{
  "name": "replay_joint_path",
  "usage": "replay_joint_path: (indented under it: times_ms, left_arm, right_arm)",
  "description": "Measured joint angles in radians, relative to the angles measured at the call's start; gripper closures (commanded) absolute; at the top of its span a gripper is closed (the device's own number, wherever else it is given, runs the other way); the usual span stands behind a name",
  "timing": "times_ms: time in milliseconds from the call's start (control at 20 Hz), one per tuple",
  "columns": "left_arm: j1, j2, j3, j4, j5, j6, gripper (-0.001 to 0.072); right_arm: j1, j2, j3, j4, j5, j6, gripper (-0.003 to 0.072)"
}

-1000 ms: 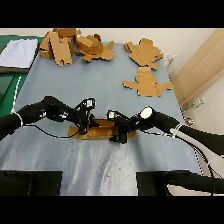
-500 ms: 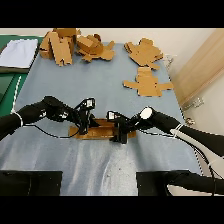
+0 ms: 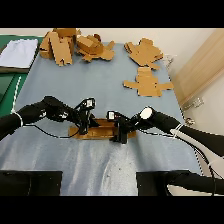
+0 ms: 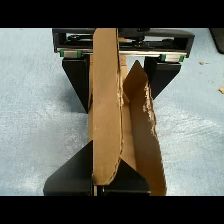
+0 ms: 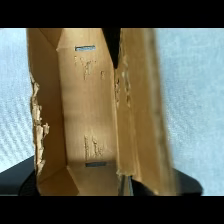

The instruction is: Fold the box.

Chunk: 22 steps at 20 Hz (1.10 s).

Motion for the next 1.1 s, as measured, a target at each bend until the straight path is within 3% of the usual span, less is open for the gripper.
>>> replay_joint_path:
  times_ms: [1100]
  left_arm:
    - [0.000, 0.000, 0.000, 0.000, -0.002, 0.000, 0.0695]
  right_arm:
    - [0.002, 0.000, 0.000, 0.010, -0.005, 0.001, -0.0011]
